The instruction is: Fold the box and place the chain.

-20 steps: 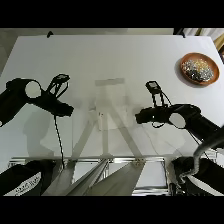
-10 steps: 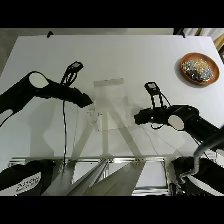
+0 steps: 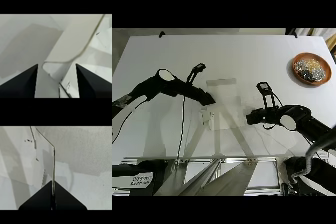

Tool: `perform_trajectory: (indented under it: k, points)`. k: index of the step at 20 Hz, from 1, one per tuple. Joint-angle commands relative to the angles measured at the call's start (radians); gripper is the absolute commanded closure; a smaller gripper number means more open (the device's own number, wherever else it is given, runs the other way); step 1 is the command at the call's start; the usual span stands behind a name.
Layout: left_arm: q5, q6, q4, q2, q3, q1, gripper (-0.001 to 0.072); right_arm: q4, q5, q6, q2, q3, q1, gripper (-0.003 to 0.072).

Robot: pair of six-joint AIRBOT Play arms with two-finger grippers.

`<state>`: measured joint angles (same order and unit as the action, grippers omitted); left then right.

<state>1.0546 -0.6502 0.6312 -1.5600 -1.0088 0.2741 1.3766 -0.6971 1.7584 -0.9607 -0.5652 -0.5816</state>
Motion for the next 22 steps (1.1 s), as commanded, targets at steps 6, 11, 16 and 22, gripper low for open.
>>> perform_trajectory:
  k: [6, 11, 16, 22]
  points:
    - [0.067, 0.150, -0.077, -0.051, -0.005, -0.009, 0.0635, 0.000, -0.015, -0.002, 0.001, 0.000, -0.001, 0.0671]
    - [0.100, 0.275, -0.080, -0.039, -0.005, -0.033, 0.0703, 0.000, -0.028, -0.002, 0.001, 0.000, -0.001, 0.0670]
    - [0.196, 0.393, -0.058, 0.038, -0.004, -0.018, 0.0711, 0.003, -0.174, -0.002, 0.044, -0.048, -0.001, 0.0360]
    - [0.019, 0.503, -0.028, 0.283, 0.134, 0.088, 0.0711, 0.070, -0.369, -0.002, 0.233, -0.067, 0.000, 0.0360]
